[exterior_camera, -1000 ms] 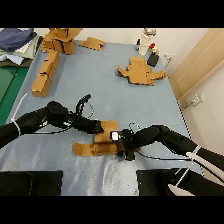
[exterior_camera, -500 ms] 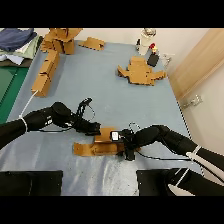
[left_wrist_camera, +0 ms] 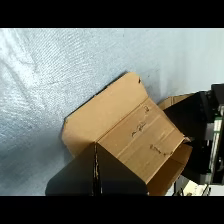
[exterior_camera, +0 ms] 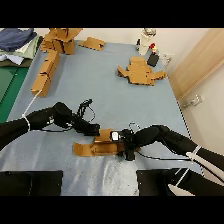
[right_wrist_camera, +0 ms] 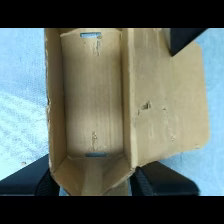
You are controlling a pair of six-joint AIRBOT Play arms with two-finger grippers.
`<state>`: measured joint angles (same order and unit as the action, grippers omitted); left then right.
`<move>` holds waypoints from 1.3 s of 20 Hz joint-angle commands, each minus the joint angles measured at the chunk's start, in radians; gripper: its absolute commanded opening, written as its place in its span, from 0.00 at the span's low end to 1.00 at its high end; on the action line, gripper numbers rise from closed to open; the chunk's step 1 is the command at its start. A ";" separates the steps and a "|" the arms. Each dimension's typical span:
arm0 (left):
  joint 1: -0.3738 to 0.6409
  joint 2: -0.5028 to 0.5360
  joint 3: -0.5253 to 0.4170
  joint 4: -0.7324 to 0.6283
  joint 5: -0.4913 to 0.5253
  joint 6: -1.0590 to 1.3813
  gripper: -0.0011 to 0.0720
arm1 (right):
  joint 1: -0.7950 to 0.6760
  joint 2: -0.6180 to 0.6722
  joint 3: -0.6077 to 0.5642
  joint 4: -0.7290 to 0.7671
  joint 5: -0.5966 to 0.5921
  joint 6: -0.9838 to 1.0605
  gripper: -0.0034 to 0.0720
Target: Fold the box.
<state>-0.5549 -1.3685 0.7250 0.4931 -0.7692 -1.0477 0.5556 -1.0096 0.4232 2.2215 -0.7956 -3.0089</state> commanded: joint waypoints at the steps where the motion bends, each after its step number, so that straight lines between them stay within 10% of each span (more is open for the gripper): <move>1: 0.002 -0.003 0.015 0.000 -0.012 0.019 0.03 | 0.001 0.000 -0.001 0.000 0.002 0.000 0.71; 8: 0.132 0.182 0.060 0.006 -0.256 0.220 0.03 | 0.001 0.000 -0.001 0.000 0.002 0.000 0.71; 16: 0.176 0.530 -0.114 0.225 -0.367 0.470 0.03 | 0.001 0.000 -0.001 0.000 0.002 0.000 0.71; 17: 0.155 0.555 -0.129 0.281 -0.357 0.494 0.18 | 0.001 0.000 0.000 0.000 0.002 0.000 0.71; 18: 0.128 0.569 -0.140 0.328 -0.342 0.519 0.64 | 0.001 0.000 -0.001 0.000 0.002 0.000 0.71; 22: 0.027 0.552 -0.148 0.421 -0.252 0.613 0.93 | 0.001 0.000 0.000 0.000 0.002 0.000 0.71; 26: -0.040 0.469 -0.150 0.419 -0.208 0.671 0.93 | 0.001 0.000 0.000 0.000 0.002 0.000 0.71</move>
<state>-0.5488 -0.8597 0.5804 0.8825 -1.0222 -0.4305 0.5560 -1.0096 0.4232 2.2211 -0.7944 -3.0093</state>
